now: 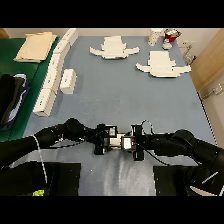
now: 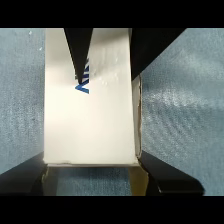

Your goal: Fold the box.

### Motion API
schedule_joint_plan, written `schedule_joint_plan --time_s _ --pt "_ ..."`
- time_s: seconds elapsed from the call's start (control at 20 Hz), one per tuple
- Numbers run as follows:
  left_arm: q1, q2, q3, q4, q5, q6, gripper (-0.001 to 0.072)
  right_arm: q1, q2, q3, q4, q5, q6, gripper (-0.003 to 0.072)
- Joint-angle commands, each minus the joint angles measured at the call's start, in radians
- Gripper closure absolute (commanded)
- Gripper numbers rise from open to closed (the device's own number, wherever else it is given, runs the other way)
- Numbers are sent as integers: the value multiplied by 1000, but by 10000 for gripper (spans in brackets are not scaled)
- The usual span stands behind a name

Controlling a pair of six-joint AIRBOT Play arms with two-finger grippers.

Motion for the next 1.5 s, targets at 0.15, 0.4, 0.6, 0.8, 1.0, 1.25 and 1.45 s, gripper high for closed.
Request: schedule_joint_plan --time_s 0.15,0.4,0.6,0.8,1.0,1.25,1.45 --pt "0 0 0 -1 0 -1 382 1 0 13 4 -6 0 360" --pt "0 0 0 0 0 -1 382 1 0 23 4 -6 0 225" --pt "0 0 0 -1 0 -1 382 1 0 23 5 -6 0 225" --pt "0 0 0 0 0 0 381 1 27 23 11 -7 0 225" --pt "0 0 0 -1 0 0 382 1 77 23 11 -13 21 225" --pt "0 0 0 -1 0 -1 382 -16 164 5 22 -8 418 298" --pt "0 0 0 0 0 -1 382 -22 206 -134 226 187 575 675"
